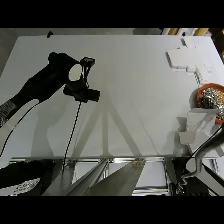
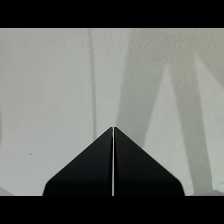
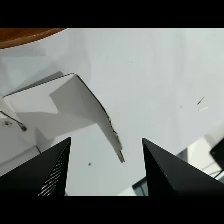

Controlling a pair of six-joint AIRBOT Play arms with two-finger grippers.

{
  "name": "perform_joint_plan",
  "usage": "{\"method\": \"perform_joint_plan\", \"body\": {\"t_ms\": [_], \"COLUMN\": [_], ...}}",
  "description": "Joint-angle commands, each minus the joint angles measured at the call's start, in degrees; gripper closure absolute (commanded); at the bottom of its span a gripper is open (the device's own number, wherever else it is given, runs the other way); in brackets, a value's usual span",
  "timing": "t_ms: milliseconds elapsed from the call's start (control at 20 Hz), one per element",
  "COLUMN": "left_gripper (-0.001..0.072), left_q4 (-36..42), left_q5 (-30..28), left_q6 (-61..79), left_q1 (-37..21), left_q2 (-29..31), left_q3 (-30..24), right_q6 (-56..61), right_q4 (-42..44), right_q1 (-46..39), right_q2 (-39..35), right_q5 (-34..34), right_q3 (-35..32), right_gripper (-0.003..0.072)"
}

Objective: Fold the box and place the chain.

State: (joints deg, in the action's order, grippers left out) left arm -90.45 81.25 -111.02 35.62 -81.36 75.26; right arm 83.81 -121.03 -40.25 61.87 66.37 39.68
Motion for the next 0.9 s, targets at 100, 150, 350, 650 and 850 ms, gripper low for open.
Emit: {"method": "perform_joint_plan", "body": {"t_ms": [100, 150, 350, 650, 850], "left_gripper": [0.07, 0.07, 0.07, 0.07, 0.07], "left_q4": [0.0, 0.0, 0.0, 0.0, 0.0], "left_q5": [0.0, 0.0, 0.0, 0.0, 0.0], "left_q6": [0.0, 0.0, 0.0, 0.0, 0.0], "left_q1": [0.0, 0.0, 0.0, 0.0, 0.0], "left_q2": [0.0, 0.0, 0.0, 0.0, 0.0], "left_q3": [0.0, 0.0, 0.0, 0.0, 0.0], "right_q6": [-1.9, -2.0, -6.8, -7.8, -7.9], "right_q4": [0.0, 0.1, 3.4, 8.3, 13.3], "right_q1": [-3.7, -4.2, -4.5, -2.7, 8.8], "right_q2": [2.2, 3.2, 6.7, 4.9, 0.3], "right_q5": [-4.7, -4.7, -5.2, -0.6, 4.9], "right_q3": [0.1, 0.1, 0.1, 0.1, 0.0], "right_gripper": [0.026, 0.026, 0.0361, 0.0669, 0.0669]}}
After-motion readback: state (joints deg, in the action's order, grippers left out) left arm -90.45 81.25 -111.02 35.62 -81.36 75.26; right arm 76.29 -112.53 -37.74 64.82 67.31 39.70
